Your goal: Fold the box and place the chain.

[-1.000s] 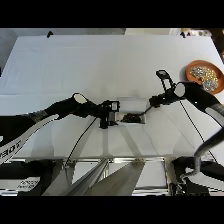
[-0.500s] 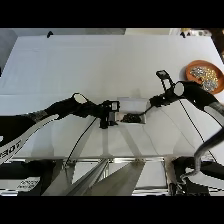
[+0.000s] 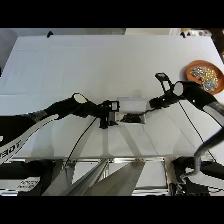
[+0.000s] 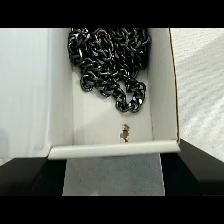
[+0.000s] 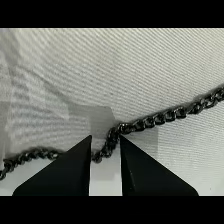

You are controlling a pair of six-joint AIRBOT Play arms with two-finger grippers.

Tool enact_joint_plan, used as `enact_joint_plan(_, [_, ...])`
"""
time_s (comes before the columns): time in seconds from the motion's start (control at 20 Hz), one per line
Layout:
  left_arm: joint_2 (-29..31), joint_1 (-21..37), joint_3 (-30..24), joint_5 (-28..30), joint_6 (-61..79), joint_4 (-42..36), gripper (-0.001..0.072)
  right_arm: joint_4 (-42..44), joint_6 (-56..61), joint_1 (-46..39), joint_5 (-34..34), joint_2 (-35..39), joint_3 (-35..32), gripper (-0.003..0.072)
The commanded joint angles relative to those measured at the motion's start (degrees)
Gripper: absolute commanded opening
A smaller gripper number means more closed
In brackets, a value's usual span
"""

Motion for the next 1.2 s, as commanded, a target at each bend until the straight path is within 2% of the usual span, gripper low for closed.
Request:
enact_joint_plan(0.0, [0.0,0.0,0.0,0.0,0.0,0.0,0.0205,-0.3,0.7,0.0,1.7,0.1,0.0,0.0117])
enact_joint_plan(0.05, [0.0,0.0,0.0,0.0,0.0,0.0,0.0205,-0.3,0.7,0.0,1.8,0.2,0.0,0.0042])
enact_joint_plan(0.1, [0.0,0.0,0.0,0.0,0.0,0.0,0.0205,-0.3,0.7,0.0,2.0,0.6,0.0,0.0017])
enact_joint_plan(0.4, [0.0,0.0,0.0,0.0,0.0,0.0,0.0205,-3.1,0.6,0.0,4.9,8.2,0.0,0.0017])
enact_joint_plan(0.65, [0.0,0.0,0.0,0.0,0.0,0.0,0.0205,-1.5,0.2,0.0,13.8,18.8,0.0,0.0017])
enact_joint_plan(0.95, [0.0,0.0,0.0,0.0,0.0,0.0,0.0205,19.8,-11.4,0.0,17.6,33.0,-0.4,0.0018])
enact_joint_plan(1.15, [0.0,0.0,0.0,0.0,0.0,0.0,0.0205,34.7,-17.7,0.0,16.1,37.8,-0.4,0.0018])
